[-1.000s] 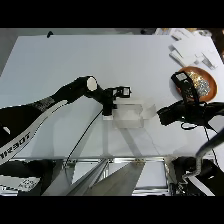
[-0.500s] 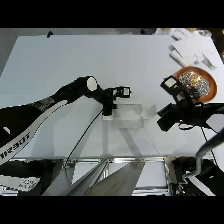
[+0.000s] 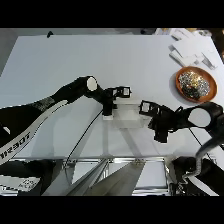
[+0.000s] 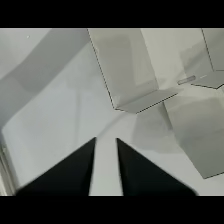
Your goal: Fold the box and place the chain.
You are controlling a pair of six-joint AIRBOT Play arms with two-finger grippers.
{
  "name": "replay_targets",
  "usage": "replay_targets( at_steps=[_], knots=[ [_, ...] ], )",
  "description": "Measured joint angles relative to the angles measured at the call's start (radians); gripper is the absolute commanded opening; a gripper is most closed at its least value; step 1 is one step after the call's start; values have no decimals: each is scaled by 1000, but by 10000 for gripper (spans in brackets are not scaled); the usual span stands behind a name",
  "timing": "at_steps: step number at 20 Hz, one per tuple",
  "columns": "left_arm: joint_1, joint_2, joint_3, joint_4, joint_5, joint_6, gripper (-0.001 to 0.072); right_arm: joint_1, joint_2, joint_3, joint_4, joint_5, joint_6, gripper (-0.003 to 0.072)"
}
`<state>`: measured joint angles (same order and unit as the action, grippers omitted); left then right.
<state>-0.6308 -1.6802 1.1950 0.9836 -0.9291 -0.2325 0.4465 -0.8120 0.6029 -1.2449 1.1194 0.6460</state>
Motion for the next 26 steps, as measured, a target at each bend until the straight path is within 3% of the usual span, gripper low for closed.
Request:
replay_targets(
  at_steps=[7, 13, 21, 26],
  knots=[
    [0, 0, 0, 0, -1, 0, 11, 142, 9, -187, -101, -367, -150, 701],
    [0, 0, 0, -1, -2, 0, 11, 163, -73, -227, -137, -568, -182, 697],
    [0, -1, -1, -6, -3, -2, 11, 15, -105, -135, -51, -534, -228, 696],
    [0, -1, -1, -5, -3, -1, 11, -99, -162, -110, 126, -500, -408, 697]
  ],
)
